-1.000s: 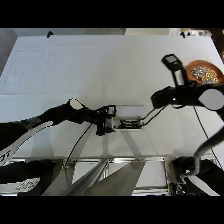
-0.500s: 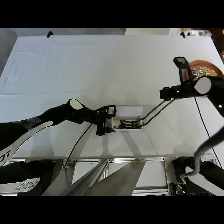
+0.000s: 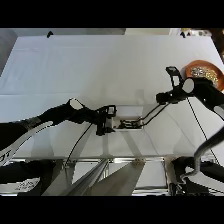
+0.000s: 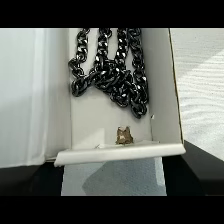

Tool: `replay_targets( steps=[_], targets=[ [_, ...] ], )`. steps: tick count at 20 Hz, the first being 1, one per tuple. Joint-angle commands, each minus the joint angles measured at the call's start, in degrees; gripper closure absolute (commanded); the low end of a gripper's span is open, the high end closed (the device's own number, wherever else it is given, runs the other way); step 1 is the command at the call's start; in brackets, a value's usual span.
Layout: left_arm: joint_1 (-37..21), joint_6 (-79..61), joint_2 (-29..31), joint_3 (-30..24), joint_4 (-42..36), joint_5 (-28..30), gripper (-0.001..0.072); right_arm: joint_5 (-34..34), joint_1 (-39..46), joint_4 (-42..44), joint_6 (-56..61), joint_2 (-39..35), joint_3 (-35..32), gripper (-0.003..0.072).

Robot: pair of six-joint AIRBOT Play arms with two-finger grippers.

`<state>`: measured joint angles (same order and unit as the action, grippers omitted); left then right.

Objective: Fold the box and place the chain.

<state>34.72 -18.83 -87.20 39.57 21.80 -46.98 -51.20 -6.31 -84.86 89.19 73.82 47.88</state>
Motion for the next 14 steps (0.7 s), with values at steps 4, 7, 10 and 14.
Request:
replay_targets(
  steps=[4, 7, 10, 14],
  targets=[
    [0.0, 0.0, 0.0, 0.0, 0.0, 0.0, 0.0538, 0.2, -0.1, -1.9, 2.6, 2.2, 0.0, 0.0352],
    [0.0, 0.0, 0.0, 0.0, 0.0, 0.0, 0.0538, -0.5, -0.1, -1.9, 2.6, 4.7, 0.0, 0.0352],
    [0.0, 0.0, 0.0, 0.0, 0.0, 0.0, 0.0538, -0.3, -0.1, -1.9, 2.6, 5.8, -0.1, 0.0352],
    [0.0, 0.0, 0.0, 0.0, 0.0, 0.0, 0.0538, 1.3, -0.1, -1.9, 2.5, 5.8, -0.2, 0.0436]
  ],
)
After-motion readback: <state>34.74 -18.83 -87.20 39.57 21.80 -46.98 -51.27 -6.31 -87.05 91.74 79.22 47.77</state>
